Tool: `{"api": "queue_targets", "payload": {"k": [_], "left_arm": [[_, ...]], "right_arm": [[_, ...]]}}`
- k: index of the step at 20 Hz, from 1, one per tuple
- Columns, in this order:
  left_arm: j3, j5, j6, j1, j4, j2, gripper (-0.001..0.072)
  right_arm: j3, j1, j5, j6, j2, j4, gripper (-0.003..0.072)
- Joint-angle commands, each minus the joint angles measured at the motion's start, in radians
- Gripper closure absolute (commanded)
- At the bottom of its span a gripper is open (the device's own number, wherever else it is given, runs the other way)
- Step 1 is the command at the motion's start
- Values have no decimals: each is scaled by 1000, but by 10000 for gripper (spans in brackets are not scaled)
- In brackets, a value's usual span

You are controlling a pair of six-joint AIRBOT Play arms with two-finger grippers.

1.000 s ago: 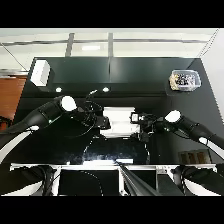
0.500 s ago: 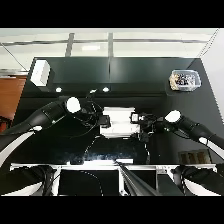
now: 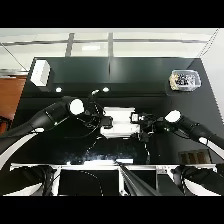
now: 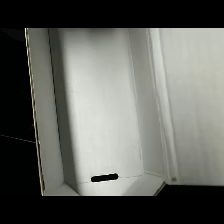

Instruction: Fold the box and place the chain.

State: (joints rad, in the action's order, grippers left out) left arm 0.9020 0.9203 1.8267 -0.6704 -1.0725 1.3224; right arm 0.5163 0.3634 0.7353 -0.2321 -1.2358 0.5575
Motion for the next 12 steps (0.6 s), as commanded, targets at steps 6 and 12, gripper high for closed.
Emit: {"api": "queue_targets", "payload": {"k": [6, 12], "left_arm": [[42, 24, 188, -86, -187, 1, 148], [60, 25, 212, -89, -188, 1, 167]], "right_arm": [[0, 0, 0, 0, 1, 0, 246], [0, 0, 0, 0, 1, 0, 246]]}}
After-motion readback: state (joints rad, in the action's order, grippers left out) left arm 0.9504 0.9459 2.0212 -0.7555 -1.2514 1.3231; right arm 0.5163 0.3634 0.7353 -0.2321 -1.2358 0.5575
